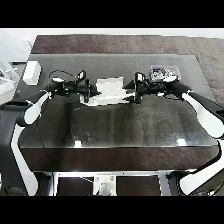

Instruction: Fold the box and place the chain.

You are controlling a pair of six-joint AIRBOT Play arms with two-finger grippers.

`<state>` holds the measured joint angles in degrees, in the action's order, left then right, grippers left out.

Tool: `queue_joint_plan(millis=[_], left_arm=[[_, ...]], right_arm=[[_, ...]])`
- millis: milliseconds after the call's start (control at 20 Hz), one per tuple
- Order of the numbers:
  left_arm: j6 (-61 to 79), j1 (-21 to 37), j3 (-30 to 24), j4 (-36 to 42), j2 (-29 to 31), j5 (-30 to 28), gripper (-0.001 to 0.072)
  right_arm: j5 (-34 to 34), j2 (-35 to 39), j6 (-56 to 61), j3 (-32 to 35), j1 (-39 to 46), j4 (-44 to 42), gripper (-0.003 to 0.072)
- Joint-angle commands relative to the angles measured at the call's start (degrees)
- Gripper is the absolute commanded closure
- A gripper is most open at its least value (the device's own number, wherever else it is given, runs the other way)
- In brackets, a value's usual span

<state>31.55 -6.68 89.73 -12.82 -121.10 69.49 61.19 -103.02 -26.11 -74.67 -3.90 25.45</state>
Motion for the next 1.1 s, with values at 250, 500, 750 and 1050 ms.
queue_joint_plan(millis=[250, 500, 750, 1050], left_arm=[[0.00, 0.00, -0.02, 0.00, -0.04, 0.00, 0.0689], [0.00, 0.00, -0.02, 0.00, -0.04, 0.00, 0.0689], [0.00, 0.00, -0.02, 0.00, -0.04, -0.02, 0.0689], [0.00, 0.00, -0.02, 0.00, -0.04, 0.00, 0.0689]], right_arm=[[6.03, -5.16, 0.20, -5.64, -0.09, 1.73, -0.0001], [9.40, -5.62, 1.90, -5.88, -0.59, 1.81, -0.0001], [8.72, -7.58, 1.70, -6.80, -2.10, 2.19, -0.0001], [8.72, -8.83, 1.81, -7.89, -2.10, 2.51, -0.0001]])
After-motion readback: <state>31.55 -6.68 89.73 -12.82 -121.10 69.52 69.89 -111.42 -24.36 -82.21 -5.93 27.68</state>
